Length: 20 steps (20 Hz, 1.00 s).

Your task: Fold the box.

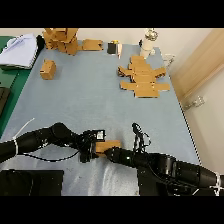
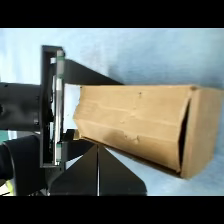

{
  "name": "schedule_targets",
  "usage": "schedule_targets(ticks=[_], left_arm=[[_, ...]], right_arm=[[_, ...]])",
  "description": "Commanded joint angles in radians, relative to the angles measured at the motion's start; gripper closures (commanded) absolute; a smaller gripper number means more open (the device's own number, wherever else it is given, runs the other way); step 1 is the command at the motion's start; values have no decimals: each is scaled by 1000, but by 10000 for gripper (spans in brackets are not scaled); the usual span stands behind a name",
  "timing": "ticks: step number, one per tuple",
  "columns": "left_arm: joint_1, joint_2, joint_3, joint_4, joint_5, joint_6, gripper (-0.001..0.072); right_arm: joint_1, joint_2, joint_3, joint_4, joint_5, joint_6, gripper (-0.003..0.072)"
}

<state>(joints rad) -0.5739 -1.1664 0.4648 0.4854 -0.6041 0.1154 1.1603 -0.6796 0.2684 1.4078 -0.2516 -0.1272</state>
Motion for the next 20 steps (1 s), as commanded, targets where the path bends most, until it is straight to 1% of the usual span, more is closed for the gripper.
schedule_targets(ticks=[1,13,16,20], left_arm=[[1,1,0,0,0,0,292],[1,1,0,0,0,0,292],[1,1,0,0,0,0,292],[1,1,0,0,0,0,292]], right_arm=[[0,-1,-2,-21,-19,3,685],[-2,-2,-2,-63,-24,4,684],[-2,-23,-2,-74,-29,4,685],[-2,-56,-1,-73,12,4,685]])
